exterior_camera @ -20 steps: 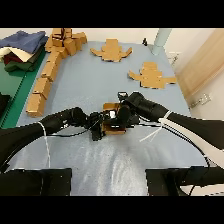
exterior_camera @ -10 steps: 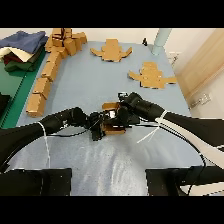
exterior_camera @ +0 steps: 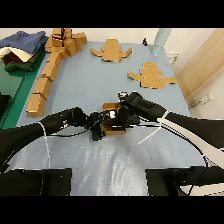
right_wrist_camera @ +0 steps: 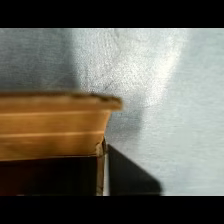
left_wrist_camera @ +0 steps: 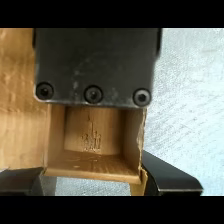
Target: Fold the box.
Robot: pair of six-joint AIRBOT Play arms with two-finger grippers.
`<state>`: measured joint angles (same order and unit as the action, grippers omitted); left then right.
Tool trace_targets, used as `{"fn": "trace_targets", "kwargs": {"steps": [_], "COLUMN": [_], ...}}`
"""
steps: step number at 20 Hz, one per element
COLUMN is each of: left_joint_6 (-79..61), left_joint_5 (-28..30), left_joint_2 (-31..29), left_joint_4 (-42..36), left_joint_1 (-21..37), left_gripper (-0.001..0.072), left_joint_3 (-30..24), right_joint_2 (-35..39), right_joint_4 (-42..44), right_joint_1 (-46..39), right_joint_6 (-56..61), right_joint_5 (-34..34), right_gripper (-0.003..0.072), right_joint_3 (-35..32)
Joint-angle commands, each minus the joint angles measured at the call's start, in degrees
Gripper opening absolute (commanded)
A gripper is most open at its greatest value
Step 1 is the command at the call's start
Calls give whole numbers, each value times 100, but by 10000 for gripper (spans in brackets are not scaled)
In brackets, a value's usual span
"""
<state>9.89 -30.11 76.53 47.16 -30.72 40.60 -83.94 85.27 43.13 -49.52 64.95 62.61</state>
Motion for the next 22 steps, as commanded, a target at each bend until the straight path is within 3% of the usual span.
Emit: {"fn": "trace_targets", "kwargs": {"steps": [1,3,4,5,6,11,19,22], "left_joint_6": [2,2,2,2,2,2,2,2], "left_joint_5": [0,0,0,0,0,0,-2,0], "left_joint_2": [2,2,2,2,2,2,2,2], "left_joint_4": [0,0,0,0,0,0,0,0], "left_joint_1": [-2,-2,-2,-2,0,-2,-2,-2], "left_gripper": [440,440,440,440,440,440,440,439], "left_joint_3": [4,4,4,4,4,4,4,4], "right_joint_2": [28,28,28,28,28,140,914,1080], "right_joint_4": [-2,-2,-2,-2,-2,168,195,72], "right_joint_1": [-4,-4,-2,-2,-2,-4,-140,-140], "right_joint_6": [-4,-7,-4,-13,-72,-109,-105,-105], "right_joint_5": [9,7,4,2,2,31,557,636], "right_gripper": [3,4,110,378,490,491,490,447], "right_joint_3": [4,4,4,4,4,7,4,4]}}
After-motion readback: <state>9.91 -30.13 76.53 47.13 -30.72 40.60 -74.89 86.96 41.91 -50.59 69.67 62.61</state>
